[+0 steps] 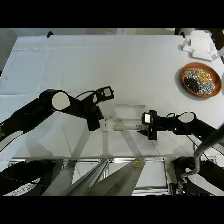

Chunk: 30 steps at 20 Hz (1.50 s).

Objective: Fold the box and place the chain.

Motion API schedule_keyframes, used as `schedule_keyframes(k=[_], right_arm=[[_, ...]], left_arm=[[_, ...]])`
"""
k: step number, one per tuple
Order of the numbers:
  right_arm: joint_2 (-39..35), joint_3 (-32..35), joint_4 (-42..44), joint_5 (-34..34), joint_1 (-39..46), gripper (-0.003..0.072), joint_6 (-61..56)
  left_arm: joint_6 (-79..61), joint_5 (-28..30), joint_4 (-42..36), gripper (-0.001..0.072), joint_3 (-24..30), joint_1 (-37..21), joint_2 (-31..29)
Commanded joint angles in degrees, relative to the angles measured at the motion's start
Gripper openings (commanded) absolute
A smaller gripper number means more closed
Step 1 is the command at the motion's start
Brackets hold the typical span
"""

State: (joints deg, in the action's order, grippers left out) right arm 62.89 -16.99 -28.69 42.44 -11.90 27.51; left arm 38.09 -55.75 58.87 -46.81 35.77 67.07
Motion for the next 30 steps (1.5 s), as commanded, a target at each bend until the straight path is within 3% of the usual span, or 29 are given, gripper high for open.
schedule_keyframes(k=[1, 6, 15, 20, 26, 28, 30], right_arm=[[0.0, 0.0, 0.1, 0.0, 0.0, 0.0413, 0.0], [0.0, 0.0, 0.1, 0.0, 0.0, 0.0413, 0.0], [0.0, 0.0, 0.0, 0.0, 0.0, 0.0413, 0.0], [0.0, 0.0, 0.1, 0.0, 0.0, 0.0413, 0.0], [0.0, 0.0, 0.0, 0.0, 0.0, 0.0413, 0.0], [0.0, 0.0, 0.0, 0.0, 0.0, 0.0413, 0.0], [0.0, 0.0, 0.0, 0.0, 0.0, 0.0413, 0.0]], left_arm=[[-15.0, -2.1, -5.7, 0.0007, 3.0, -0.3, 0.2], [-28.0, 0.2, -19.3, 0.0007, 3.3, 0.4, 4.1], [-27.6, 3.5, -19.3, 0.0006, 3.4, 0.6, 5.2], [-27.1, 3.6, -19.3, 0.0006, 5.6, 0.3, 10.1], [-27.2, 5.1, -13.5, 0.0009, 7.4, -1.7, 10.7], [-27.3, 6.0, -12.0, 0.0036, 7.4, -3.2, 10.7], [-27.7, 7.1, -11.9, 0.0168, 7.4, -4.2, 10.6]])
